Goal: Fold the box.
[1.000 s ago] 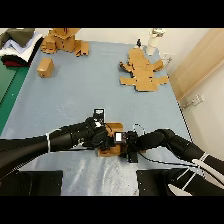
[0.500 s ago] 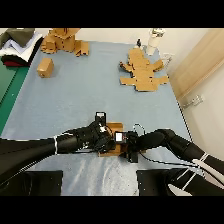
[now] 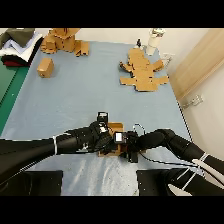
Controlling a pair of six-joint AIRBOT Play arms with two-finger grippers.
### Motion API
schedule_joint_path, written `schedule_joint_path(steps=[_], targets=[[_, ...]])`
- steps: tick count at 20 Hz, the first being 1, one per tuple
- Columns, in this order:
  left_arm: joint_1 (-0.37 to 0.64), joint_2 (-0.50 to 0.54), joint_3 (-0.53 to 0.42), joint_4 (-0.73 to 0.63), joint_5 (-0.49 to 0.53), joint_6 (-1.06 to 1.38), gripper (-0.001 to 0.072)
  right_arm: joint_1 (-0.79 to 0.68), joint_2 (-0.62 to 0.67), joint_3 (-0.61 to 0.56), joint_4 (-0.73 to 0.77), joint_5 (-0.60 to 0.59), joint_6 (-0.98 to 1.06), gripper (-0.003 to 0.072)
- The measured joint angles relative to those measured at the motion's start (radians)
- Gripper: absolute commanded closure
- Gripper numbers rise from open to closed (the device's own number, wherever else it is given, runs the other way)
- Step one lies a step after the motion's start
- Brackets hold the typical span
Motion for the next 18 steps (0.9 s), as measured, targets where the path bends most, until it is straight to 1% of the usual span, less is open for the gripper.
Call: schedule_joint_path(steps=[4, 6, 10, 13, 18], targets=[[0.003, 0.051, 0.000, 0.007, -0.018, 0.010, 0.0065, 0.000, 0.000, 0.000, 0.000, 0.000, 0.000, 0.0238], [0.009, 0.082, 0.000, 0.017, -0.045, 0.014, 0.0066, 0.000, 0.000, 0.000, 0.000, 0.000, 0.000, 0.0238], [0.036, 0.144, 0.000, 0.033, -0.143, 0.048, 0.0066, 0.000, 0.000, 0.000, 0.000, 0.000, 0.000, 0.0238], [0.059, 0.178, 0.000, 0.039, -0.198, 0.077, 0.0067, 0.000, 0.000, 0.000, 0.000, 0.000, 0.000, 0.0238], [0.079, 0.212, 0.000, 0.038, -0.235, 0.106, 0.0066, 0.000, 0.000, 0.000, 0.000, 0.000, 0.000, 0.0238]])
